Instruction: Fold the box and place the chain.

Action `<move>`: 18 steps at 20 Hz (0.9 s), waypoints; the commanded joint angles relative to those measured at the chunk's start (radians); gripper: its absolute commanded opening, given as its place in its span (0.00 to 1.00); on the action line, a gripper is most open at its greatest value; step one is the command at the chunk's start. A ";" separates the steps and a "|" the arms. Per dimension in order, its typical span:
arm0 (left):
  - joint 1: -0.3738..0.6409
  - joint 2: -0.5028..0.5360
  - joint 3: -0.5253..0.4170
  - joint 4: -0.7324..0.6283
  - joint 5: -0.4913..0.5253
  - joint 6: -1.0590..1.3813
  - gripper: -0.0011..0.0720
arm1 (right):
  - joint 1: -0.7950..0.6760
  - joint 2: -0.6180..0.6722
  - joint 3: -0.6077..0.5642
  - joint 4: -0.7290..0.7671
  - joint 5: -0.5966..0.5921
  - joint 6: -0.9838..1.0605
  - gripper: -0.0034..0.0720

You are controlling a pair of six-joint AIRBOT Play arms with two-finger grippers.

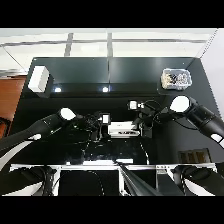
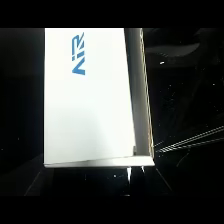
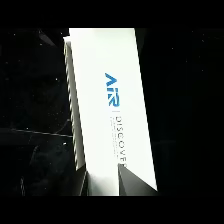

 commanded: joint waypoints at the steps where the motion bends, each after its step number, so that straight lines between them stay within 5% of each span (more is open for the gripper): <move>1: -0.001 0.000 0.000 0.000 0.000 0.000 0.50 | 0.001 -0.001 -0.020 -0.003 0.005 0.001 0.24; 2: -0.001 0.000 0.000 0.000 0.000 0.000 0.50 | 0.001 -0.001 -0.022 -0.003 0.001 0.002 0.38; 3: -0.001 0.000 0.000 0.000 0.000 0.000 0.50 | 0.001 -0.001 -0.023 -0.003 -0.003 0.001 0.39; 13: -0.001 0.000 0.000 0.000 0.000 0.000 0.50 | 0.000 0.003 -0.046 0.026 -0.022 0.019 0.39; 18: -0.001 0.000 0.000 0.000 0.000 0.000 0.50 | -0.029 0.064 -0.022 0.088 -0.004 0.371 0.39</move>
